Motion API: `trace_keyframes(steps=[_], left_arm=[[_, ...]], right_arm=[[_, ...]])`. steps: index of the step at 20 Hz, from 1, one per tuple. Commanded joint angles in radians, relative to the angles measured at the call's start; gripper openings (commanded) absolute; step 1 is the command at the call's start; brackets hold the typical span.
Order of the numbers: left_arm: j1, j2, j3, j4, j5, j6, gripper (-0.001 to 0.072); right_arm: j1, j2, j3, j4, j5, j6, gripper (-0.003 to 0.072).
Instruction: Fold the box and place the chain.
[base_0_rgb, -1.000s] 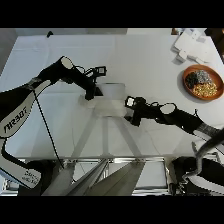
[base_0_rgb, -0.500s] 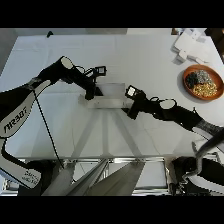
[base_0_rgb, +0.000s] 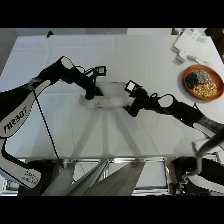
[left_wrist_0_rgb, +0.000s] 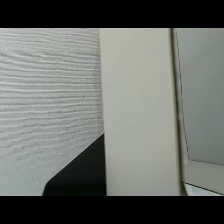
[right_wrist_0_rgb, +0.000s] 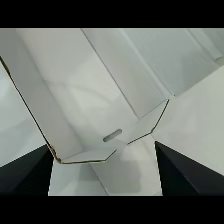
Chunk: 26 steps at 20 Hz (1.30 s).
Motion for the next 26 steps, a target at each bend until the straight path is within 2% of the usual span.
trace_keyframes(steps=[1, 8, 12, 14, 18, 21, 26], left_arm=[[0.0, 0.0, 0.0, 0.0, -0.001, 0.0, 0.001], [0.0, 0.0, 0.0, 0.001, -0.001, 0.0, 0.001], [0.0, 0.0, 0.0, 0.001, -0.001, 0.0, 0.001], [0.0, 0.0, 0.0, 0.001, -0.001, 0.0, 0.001], [0.0, 0.0, 0.0, 0.001, -0.001, 0.0, 0.001], [0.0, 0.0, 0.0, 0.0, -0.001, 0.0, 0.001], [0.0, 0.0, 0.0, 0.001, -0.001, 0.0, 0.001]], right_arm=[[-0.039, -0.021, 0.039, -0.082, 0.108, 0.051, 0.0695], [-0.076, -0.118, 0.156, -0.117, 0.165, 0.036, 0.0695], [-0.095, -0.168, 0.229, -0.179, 0.262, 0.036, 0.0695], [-0.115, -0.195, 0.268, -0.181, 0.313, 0.025, 0.0695], [-0.132, -0.239, 0.322, -0.18, 0.32, -0.005, 0.0695], [-0.131, -0.286, 0.371, -0.159, 0.412, -0.107, 0.0695], [-0.139, -0.31, 0.387, -0.127, 0.414, -0.167, 0.0695]])
